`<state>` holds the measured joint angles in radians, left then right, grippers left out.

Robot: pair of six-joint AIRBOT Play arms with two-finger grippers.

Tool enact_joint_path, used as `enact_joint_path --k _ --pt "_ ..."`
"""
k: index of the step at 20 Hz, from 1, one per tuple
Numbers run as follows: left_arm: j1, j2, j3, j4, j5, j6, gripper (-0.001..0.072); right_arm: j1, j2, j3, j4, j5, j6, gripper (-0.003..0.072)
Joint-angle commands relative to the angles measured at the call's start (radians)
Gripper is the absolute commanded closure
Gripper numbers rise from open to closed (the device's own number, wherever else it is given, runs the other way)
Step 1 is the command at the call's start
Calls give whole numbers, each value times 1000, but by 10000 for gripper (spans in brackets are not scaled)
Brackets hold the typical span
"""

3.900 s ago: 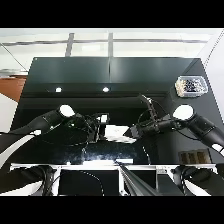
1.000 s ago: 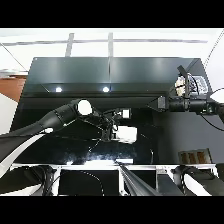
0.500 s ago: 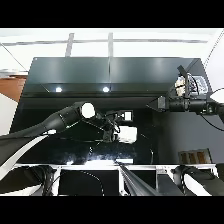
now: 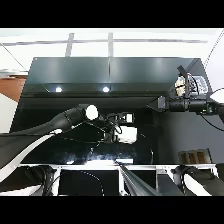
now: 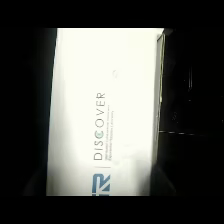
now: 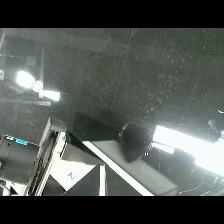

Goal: Fold the box and place the chain.

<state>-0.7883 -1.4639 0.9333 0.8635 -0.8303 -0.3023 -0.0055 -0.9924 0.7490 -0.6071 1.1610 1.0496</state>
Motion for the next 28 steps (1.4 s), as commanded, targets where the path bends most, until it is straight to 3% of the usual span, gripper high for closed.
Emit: enact_joint_path --k 1,5,8,11,14,17,21,28 --pt "-3 -3 1 67 -14 -110 307 -1 1 -1 0 -2 0 647" --pt "62 47 1 206 -46 -230 307 -1 1 0 0 -2 0 647" --pt "176 126 2 210 -38 -259 307 -1 1 -1 1 -2 0 647" --pt "360 183 9 212 -26 -410 307 -1 1 0 1 -2 0 647" --pt "571 172 59 233 8 -563 313 -1 1 -1 2 4 1 647" --pt "771 89 179 263 15 -645 313 0 1 0 3 13 1 647" --pt "956 -121 445 409 -34 -894 313 -1 1 0 3 28 1 647" --pt "1070 -467 865 509 -77 -930 304 0 1 0 5 47 29 646"
